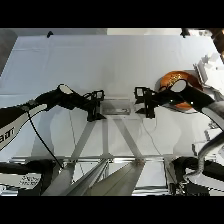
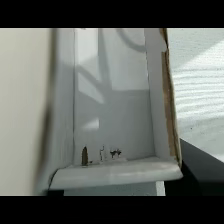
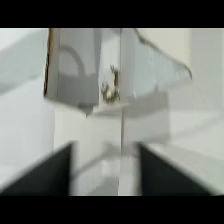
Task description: Fold the box and place the chain.
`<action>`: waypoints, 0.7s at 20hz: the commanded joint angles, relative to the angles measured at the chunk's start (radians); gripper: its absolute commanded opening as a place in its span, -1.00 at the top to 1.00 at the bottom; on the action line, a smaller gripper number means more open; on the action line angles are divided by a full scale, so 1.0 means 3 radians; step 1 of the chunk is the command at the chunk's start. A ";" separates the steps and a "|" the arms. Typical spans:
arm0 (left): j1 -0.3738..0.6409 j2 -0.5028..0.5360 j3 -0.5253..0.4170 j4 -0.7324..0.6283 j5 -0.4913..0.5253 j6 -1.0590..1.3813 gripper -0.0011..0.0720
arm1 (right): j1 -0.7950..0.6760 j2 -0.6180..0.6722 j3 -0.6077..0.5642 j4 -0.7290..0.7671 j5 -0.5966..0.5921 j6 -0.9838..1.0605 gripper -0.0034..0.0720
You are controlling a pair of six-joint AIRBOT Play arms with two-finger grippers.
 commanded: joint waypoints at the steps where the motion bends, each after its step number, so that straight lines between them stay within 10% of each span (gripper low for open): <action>1: 0.0001 0.0003 0.0000 0.0003 -0.0005 0.0003 -0.14 | -0.0015 0.0286 0.0003 -0.0017 0.0406 0.0346 0.86; 7: 0.0001 0.0003 -0.0001 0.0003 -0.0005 0.0003 -0.14 | 0.0196 0.0294 0.0003 0.1063 0.0354 0.0412 0.87; 14: 0.0001 0.0003 0.0000 0.0003 -0.0005 0.0003 -0.14 | 0.0516 -0.0121 0.0003 0.1527 -0.1668 0.0413 0.88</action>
